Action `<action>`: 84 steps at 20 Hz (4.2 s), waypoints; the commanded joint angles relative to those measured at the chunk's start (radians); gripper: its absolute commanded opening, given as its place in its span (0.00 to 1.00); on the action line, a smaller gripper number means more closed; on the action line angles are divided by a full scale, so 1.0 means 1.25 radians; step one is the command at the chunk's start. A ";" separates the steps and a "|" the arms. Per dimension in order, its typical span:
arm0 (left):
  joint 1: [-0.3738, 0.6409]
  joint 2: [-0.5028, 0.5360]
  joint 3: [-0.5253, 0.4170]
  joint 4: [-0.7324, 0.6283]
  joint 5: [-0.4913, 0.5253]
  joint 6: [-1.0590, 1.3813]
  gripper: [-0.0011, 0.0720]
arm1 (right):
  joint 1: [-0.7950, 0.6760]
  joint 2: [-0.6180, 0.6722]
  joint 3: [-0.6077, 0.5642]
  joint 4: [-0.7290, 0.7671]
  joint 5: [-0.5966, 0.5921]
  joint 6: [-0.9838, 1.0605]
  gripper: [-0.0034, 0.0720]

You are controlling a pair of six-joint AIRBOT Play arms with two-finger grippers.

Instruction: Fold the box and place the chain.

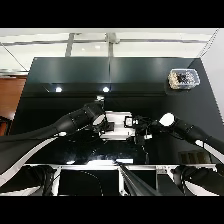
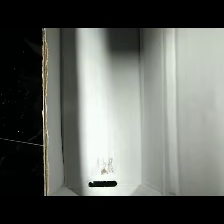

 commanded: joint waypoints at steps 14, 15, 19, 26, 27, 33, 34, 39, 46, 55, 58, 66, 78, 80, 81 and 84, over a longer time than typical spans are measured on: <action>0.001 -0.003 0.002 0.030 0.000 0.003 0.05 | -0.021 0.142 0.026 -0.228 0.122 0.174 0.86; 0.001 -0.003 0.002 0.030 0.003 0.003 0.05 | -0.021 0.139 0.026 -0.228 0.114 0.174 0.86; 0.001 -0.003 0.002 0.030 0.003 0.003 0.05 | -0.021 0.122 0.026 -0.147 0.110 0.172 0.86; 0.001 -0.003 0.002 0.030 0.003 0.003 0.06 | 0.031 0.109 0.026 -0.143 0.069 0.173 0.49; 0.001 -0.003 0.002 0.030 0.003 0.003 0.05 | 0.037 0.109 0.026 -0.141 0.069 0.173 0.13; 0.001 -0.003 0.002 0.030 0.003 0.003 0.05 | 0.074 0.086 0.026 -0.050 -0.003 0.175 0.07; 0.001 -0.003 0.002 0.029 0.003 0.003 0.05 | 0.074 0.080 0.026 -0.041 -0.013 0.175 0.07; 0.001 -0.003 0.002 0.027 0.003 0.003 0.05 | 0.074 0.076 0.026 -0.042 -0.015 0.175 0.07; 0.001 -0.003 0.002 0.027 0.003 0.003 0.06 | -0.039 0.167 0.038 -0.098 0.101 0.261 0.07; 0.001 -0.003 0.002 0.027 0.003 0.003 0.06 | -0.195 0.219 -0.029 -0.156 0.120 0.307 0.80; 0.002 -0.003 0.002 0.027 0.003 0.003 0.06 | -0.151 0.184 -0.064 -0.150 0.113 0.201 0.77; 0.002 -0.003 0.002 0.027 0.003 0.003 0.06 | 0.007 0.139 -0.068 -0.022 -0.054 0.007 0.77; 0.001 -0.003 0.002 0.027 0.004 0.003 0.06 | 0.014 0.114 -0.068 0.123 -0.054 0.010 0.30; 0.001 -0.003 0.002 0.027 0.004 0.003 0.06 | 0.014 0.097 -0.068 0.122 -0.054 0.010 0.30; 0.001 -0.003 0.002 0.026 0.004 0.003 0.06 | 0.014 0.093 -0.068 0.122 -0.054 0.010 0.30; 0.001 -0.003 0.002 0.026 0.004 0.003 0.06 | 0.014 0.093 -0.068 0.122 -0.054 0.028 0.30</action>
